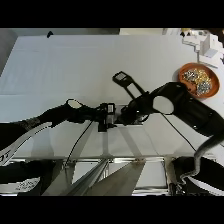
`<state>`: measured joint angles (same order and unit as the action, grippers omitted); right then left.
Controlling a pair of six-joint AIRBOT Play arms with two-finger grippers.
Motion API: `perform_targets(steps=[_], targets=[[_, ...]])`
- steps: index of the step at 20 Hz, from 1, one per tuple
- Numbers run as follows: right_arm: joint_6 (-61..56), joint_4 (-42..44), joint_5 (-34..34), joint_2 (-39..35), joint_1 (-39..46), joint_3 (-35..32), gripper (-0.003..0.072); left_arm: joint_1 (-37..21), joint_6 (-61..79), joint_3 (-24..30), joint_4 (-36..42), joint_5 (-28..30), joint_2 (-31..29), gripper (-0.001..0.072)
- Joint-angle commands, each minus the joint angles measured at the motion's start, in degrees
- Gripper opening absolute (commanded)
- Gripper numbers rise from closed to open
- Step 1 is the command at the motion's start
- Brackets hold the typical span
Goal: Fold the box and place the chain.
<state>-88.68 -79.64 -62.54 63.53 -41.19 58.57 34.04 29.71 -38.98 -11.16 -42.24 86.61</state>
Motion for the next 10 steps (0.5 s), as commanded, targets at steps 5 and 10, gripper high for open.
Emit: perform_targets(steps=[5,10], targets=[[-0.02,-10.21,-4.17,-5.31,20.26,-0.02,0.0247,0.00,0.02,-0.04,0.00,0.02,-0.02,0.0254],[0.00,-15.37,-2.27,2.32,26.45,-0.02,0.0247,0.00,0.02,-0.04,0.00,0.00,-0.02,0.0254]])
